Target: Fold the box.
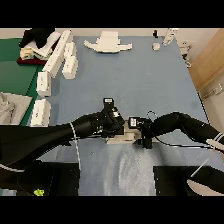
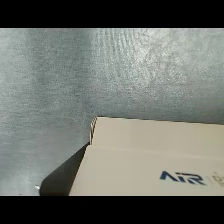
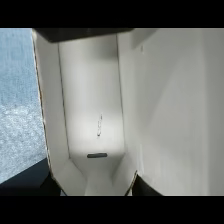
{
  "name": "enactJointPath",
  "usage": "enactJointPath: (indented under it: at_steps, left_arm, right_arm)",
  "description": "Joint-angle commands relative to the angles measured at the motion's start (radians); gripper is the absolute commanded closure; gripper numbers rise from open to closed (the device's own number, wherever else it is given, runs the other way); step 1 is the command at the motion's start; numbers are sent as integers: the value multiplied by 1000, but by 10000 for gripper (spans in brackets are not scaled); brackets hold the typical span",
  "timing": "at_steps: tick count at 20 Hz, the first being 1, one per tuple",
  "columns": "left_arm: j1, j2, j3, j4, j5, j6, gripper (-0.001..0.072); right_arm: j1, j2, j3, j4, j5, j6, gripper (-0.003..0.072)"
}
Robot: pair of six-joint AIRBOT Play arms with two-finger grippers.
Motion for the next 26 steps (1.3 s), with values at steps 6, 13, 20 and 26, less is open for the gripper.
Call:
enactJointPath:
  at_steps: [6,13,20,26]
  left_arm:
    - [-8,-3,10,4,-10,4,197]
    - [-8,-1,23,-21,-26,32,198]
    - [-8,209,124,-15,-325,211,198]
    - [-7,340,124,-14,-369,332,697]
  right_arm:
    - [0,0,0,0,0,0,167]
    - [0,0,0,0,0,0,166]
    - [0,0,0,0,0,0,167]
    - [0,0,0,0,0,0,166]
